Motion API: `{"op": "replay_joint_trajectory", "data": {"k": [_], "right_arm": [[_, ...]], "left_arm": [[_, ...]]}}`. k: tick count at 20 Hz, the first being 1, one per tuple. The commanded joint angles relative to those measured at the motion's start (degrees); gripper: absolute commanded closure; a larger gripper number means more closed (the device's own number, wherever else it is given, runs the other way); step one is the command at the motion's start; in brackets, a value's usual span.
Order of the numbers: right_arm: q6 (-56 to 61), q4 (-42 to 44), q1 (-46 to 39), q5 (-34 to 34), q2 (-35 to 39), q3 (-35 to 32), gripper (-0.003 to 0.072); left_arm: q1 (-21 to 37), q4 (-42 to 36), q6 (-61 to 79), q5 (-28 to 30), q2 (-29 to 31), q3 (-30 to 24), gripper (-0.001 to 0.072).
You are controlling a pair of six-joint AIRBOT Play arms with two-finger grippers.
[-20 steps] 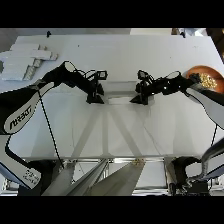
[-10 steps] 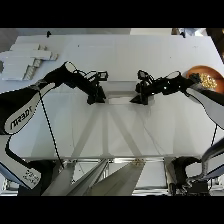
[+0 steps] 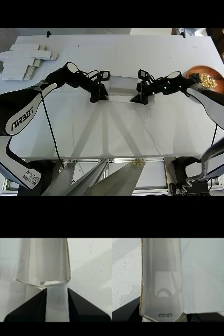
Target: Fold the box and place the chain.
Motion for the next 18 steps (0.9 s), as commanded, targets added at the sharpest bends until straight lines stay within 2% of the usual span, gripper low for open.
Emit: {"op": "replay_joint_trajectory", "data": {"k": [1, 4, 12, 18], "right_arm": [[-0.1, -0.1, 0.0, 0.2, 0.0, 0.0, 0.0351], [-0.1, -0.1, 0.0, 0.2, 0.0, 0.0, 0.0351], [-0.1, -0.1, 0.0, 0.2, 0.0, 0.0, 0.0351], [-0.1, -0.1, 0.0, 0.2, 0.0, 0.0, 0.0351]], "left_arm": [[-0.2, -0.2, 1.5, -1.7, 0.7, 0.0, 0.0433], [0.8, 2.3, 1.4, -4.9, 2.2, 0.0, 0.0433], [2.2, 1.9, 2.1, 1.8, 3.2, 0.0, 0.0432], [1.3, 0.3, 8.6, 0.6, 2.9, 0.0, 0.0429]]}}
